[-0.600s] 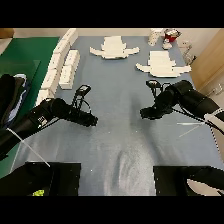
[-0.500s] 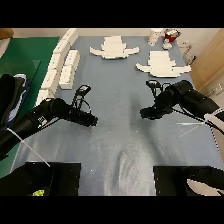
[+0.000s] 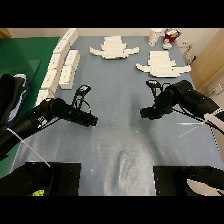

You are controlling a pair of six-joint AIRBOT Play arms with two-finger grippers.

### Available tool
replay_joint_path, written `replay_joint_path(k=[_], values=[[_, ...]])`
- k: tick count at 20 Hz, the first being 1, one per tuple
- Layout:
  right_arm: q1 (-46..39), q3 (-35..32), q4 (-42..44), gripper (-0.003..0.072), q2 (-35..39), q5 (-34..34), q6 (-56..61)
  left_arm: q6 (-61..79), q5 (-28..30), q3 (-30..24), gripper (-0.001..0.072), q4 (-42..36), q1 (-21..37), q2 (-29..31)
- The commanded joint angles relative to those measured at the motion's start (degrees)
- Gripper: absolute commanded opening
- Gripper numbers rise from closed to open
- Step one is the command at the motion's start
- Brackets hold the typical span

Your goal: Fold the box.

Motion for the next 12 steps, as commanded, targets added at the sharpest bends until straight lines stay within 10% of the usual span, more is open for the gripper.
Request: replay_joint_path(k=[1,7,12], values=[[-0.2,0.1,0.5,0.027,0.0,0.5,6.6,0.0,0.0,0.0,0.0013,0.0,0.0,0.0],[-20.4,16.7,1.6,0.036,-6.6,-4.2,0.7,0.0,0.0,0.0,0.0013,0.0,0.0,0.0],[-41.6,44.0,17.6,0.036,-29.6,-5.9,-11.3,0.0,0.0,0.0,0.0013,0.0,0.0,0.0]])
